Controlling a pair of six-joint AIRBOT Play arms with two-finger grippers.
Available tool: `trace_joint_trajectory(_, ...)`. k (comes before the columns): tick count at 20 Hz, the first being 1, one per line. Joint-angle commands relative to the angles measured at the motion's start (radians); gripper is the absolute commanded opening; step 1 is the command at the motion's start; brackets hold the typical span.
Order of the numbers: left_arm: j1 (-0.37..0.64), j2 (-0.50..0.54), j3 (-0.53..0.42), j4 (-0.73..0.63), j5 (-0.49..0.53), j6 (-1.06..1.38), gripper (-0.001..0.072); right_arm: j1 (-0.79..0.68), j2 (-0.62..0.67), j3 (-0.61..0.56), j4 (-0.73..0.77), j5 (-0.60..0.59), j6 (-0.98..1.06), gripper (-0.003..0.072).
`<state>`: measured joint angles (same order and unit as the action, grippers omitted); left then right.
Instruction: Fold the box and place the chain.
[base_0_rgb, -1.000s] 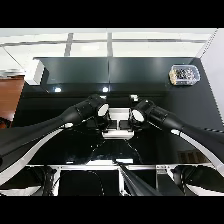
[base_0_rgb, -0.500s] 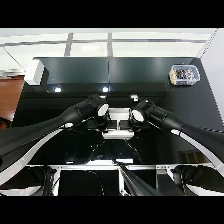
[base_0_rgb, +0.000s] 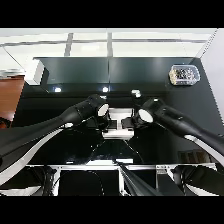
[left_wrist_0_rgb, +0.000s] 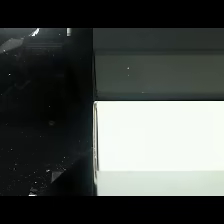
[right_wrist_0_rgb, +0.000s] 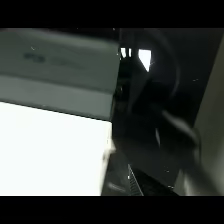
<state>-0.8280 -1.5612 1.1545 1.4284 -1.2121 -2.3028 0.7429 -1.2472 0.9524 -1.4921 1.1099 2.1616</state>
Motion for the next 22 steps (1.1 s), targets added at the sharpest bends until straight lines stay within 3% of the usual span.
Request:
trace_joint_trajectory(1,0.000,0.000,0.000,-0.001,0.000,-0.001,0.0024,0.001,0.159,0.001,-0.166,0.011,-0.024,0.0373)
trace_joint_trajectory(4,0.000,0.000,0.001,-0.001,0.003,-0.001,0.0024,-0.019,0.209,0.000,-0.608,-0.024,-0.023,0.0372)
trace_joint_trajectory(6,0.000,0.000,0.001,-0.001,0.003,-0.001,0.0024,-0.105,0.199,-0.018,-0.759,-0.137,-0.023,0.0372)
trace_joint_trajectory(8,0.000,0.000,0.001,0.000,0.003,-0.001,0.0024,-0.255,0.181,-0.042,-0.726,-0.335,0.001,0.0373)
trace_joint_trajectory(10,0.000,0.000,0.001,0.000,0.003,-0.001,0.0024,-0.413,0.130,-0.048,-0.644,-0.455,0.053,0.0397)
trace_joint_trajectory(11,0.000,0.000,0.000,0.000,0.004,-0.001,0.0024,-0.484,0.092,-0.048,-0.579,-0.494,0.062,0.0647)
trace_joint_trajectory(12,0.000,0.000,0.000,0.001,0.008,-0.001,0.0024,-0.553,0.043,-0.047,-0.500,-0.513,0.056,0.0714)
trace_joint_trajectory(14,0.000,0.000,0.000,0.003,0.007,-0.001,0.0024,-0.657,-0.047,-0.003,-0.377,-0.512,-0.023,0.0714)
trace_joint_trajectory(16,0.000,0.000,0.000,0.003,0.006,-0.001,0.0024,-0.724,-0.140,0.112,-0.339,-0.489,-0.103,0.0714)
trace_joint_trajectory(20,0.000,0.000,0.000,0.003,0.005,-0.001,0.0024,-0.826,-0.402,0.499,-0.319,-0.249,-0.132,0.0714)
trace_joint_trajectory(22,0.000,0.000,0.000,0.003,0.003,-0.001,0.0024,-0.864,-0.527,0.676,-0.234,-0.158,-0.196,0.0713)
